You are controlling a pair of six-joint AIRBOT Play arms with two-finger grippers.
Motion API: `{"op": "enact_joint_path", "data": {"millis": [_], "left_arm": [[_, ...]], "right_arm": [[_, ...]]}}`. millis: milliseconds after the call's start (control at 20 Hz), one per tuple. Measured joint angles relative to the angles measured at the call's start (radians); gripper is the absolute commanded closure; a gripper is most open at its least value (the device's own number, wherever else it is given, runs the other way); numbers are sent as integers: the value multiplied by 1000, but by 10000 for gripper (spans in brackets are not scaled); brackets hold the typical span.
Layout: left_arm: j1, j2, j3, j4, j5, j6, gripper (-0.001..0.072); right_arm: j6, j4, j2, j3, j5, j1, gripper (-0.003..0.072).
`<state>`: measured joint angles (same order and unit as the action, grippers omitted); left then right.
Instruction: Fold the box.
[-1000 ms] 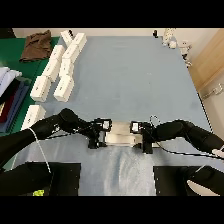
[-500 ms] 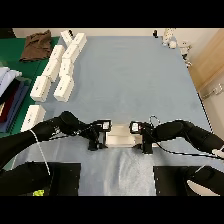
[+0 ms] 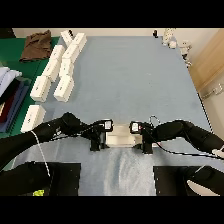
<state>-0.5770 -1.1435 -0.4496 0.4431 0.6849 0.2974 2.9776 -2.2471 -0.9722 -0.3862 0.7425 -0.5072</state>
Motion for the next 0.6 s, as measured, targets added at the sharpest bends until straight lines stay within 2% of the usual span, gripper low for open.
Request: {"op": "enact_joint_path", "data": {"millis": [50, 600], "left_arm": [[-1, 0, 2, 0, 0, -2, 256], [-3, 0, 6, 1, -2, -6, 252]], "right_arm": [[-1, 0, 0, 0, 0, 0, 168], [1, 0, 0, 0, -1, 0, 168]]}}
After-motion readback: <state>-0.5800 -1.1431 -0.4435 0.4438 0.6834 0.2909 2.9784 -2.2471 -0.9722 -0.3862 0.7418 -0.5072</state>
